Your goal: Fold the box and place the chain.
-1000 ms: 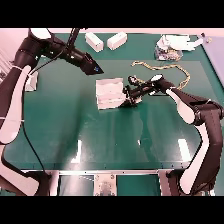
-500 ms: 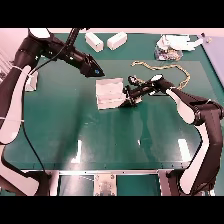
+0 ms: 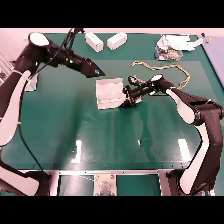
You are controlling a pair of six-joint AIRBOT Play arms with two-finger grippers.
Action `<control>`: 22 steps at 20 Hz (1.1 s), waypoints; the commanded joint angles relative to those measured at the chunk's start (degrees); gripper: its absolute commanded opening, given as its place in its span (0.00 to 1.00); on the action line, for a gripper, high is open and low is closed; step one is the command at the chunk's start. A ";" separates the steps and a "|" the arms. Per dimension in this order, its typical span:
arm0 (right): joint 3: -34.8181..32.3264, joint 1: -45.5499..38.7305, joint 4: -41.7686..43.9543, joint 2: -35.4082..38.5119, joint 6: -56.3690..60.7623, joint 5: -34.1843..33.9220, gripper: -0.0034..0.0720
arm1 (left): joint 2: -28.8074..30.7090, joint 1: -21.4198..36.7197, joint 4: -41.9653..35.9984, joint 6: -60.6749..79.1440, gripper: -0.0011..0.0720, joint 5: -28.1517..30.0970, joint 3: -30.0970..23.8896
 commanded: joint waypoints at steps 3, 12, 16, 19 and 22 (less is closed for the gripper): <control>-0.02 0.02 0.02 0.00 0.00 0.02 0.71 | 11.17 0.52 -6.93 16.41 0.66 18.80 -27.15; -0.02 0.02 0.00 0.00 0.00 0.02 0.71 | 13.77 0.50 -6.38 55.45 0.86 37.86 -45.66; -0.02 0.02 0.00 0.00 -0.02 0.02 0.71 | 13.79 0.50 -7.26 64.59 0.86 42.12 -45.59; -0.02 0.04 0.00 0.00 0.00 0.02 0.71 | 13.20 0.50 -10.95 60.02 0.83 33.22 -45.59; -0.02 0.11 0.00 0.00 0.00 0.02 0.71 | 8.61 3.37 -10.73 62.07 0.84 24.22 -44.30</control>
